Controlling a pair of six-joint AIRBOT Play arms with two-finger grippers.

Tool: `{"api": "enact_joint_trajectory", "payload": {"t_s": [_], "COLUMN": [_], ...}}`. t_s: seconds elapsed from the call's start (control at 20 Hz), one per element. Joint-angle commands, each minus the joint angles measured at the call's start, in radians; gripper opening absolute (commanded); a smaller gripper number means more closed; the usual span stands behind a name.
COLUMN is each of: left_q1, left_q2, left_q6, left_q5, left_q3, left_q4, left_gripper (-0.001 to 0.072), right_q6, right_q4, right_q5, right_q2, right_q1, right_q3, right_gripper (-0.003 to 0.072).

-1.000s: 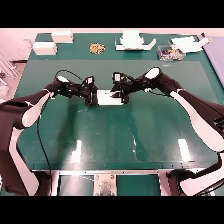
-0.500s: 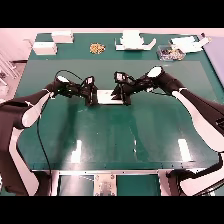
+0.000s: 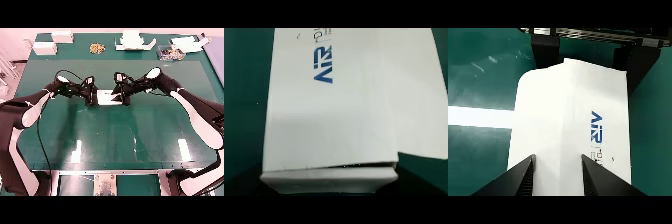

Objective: Fold the box and place the chain.

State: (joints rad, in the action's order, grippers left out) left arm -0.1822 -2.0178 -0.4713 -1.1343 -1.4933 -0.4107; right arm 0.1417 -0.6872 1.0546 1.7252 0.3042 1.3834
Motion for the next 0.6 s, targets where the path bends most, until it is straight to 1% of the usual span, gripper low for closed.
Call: {"api": "enact_joint_trajectory", "payload": {"t_s": [0.0, 0.15, 0.35, 0.55], "left_q1": [0.000, 0.000, 0.000, 0.000], "left_q2": [0.000, 0.000, 0.000, 0.000], "left_q6": [0.000, 0.000, 0.000, 0.000], "left_q5": [0.000, 0.000, 0.000, 0.000], "left_q3": [0.000, 0.000, 0.000, 0.000], "left_q4": [0.000, 0.000, 0.000, 0.000], "left_gripper": [0.0418, 0.0418, 0.0418, 0.0418], "right_q6": [0.000, 0.000, 0.000, -0.008], "right_q4": [-0.006, -0.029, -0.029, -0.028], "right_q5": [-0.055, -0.095, -0.098, -0.096], "right_q2": [0.002, 0.002, 0.001, 0.000], "right_q1": [0.011, 0.020, 0.020, 0.020], "right_q3": [0.000, 0.003, 0.018, 0.057], "right_gripper": [0.0383, 0.0382, 0.0380, 0.0372]}}
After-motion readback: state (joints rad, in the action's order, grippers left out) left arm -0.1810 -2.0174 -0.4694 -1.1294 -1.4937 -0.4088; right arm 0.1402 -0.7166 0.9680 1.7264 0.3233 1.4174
